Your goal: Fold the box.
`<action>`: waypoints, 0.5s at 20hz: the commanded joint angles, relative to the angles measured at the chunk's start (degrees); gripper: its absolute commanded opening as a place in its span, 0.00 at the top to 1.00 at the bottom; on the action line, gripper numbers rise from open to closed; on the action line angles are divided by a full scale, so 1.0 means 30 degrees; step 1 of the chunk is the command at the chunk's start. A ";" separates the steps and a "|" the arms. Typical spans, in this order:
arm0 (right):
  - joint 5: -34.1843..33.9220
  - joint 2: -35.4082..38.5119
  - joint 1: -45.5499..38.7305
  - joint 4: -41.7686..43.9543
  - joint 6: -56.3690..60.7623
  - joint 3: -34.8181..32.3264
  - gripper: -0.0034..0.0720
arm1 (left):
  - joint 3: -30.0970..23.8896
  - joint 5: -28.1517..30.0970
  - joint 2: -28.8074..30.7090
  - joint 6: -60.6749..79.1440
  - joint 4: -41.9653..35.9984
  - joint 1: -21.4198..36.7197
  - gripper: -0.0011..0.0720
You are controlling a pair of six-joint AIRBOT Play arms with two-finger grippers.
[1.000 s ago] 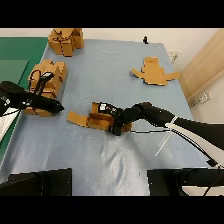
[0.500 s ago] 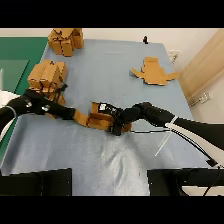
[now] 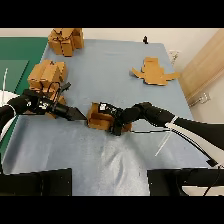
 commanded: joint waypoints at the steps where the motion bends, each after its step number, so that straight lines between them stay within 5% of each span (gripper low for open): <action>1: 0.0000 0.0007 0.0007 0.0007 0.0000 0.0007 0.84 | 0.0131 -0.0787 0.0233 0.0219 -0.0240 0.0087 0.54; 4: 0.0007 0.0007 0.0007 0.0007 0.0000 0.0007 0.84 | 0.0146 0.0699 0.1188 -0.0153 0.0080 0.0029 0.54; 6: 0.0007 0.0007 0.0007 0.0007 0.0000 0.0007 0.84 | 0.0146 0.2361 0.1931 -0.1188 0.0845 -0.0488 0.32; 10: 0.0066 0.0007 0.0007 0.0007 0.0000 0.0007 0.84 | 0.0146 0.4656 0.2463 -0.2841 0.3133 -0.2812 0.32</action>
